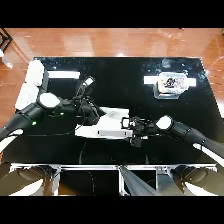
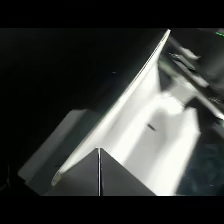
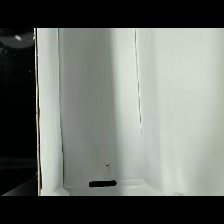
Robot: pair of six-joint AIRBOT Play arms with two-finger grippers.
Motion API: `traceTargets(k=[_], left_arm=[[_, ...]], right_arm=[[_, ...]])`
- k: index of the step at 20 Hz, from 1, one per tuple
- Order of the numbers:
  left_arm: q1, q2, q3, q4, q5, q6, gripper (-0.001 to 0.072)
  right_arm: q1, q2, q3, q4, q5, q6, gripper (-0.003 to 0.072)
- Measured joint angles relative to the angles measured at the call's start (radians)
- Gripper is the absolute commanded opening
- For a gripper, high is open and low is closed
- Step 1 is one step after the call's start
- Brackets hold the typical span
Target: Fold the box and place the chain.
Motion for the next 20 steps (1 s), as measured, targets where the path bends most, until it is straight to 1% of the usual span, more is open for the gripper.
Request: traceTargets(k=[3, 5, 9, 12, 18, 20], left_arm=[[-0.023, -0.061, -0.002, 0.018, 0.036, 0.003, 0.0019], [-0.03, -0.095, -0.002, 0.033, 0.039, -0.001, 0.0019], [-0.023, -0.111, -0.001, 0.052, 0.043, -0.005, 0.0019], [0.011, -0.063, 0.0, 0.076, 0.032, -0.009, 0.0019], [0.139, 0.096, -0.015, 0.208, -0.127, -0.08, 0.0017], [0.165, 0.148, -0.03, 0.261, -0.146, -0.093, 0.0018]], right_arm=[[0.0, 0.0, 0.0, 0.0, 0.0, 0.0, 0.0236], [0.0, 0.0, 0.0, 0.0, 0.0, 0.0, 0.0236], [0.0, 0.0, 0.0, 0.0, 0.0, 0.0, 0.0236], [0.0, 0.0, 0.0, 0.0, 0.0, 0.0, 0.0236], [0.0, 0.0, 0.0, 0.0, 0.0, 0.0, 0.0236], [0.0, 0.0, 0.0, 0.0, 0.0, 0.0, 0.0236]])
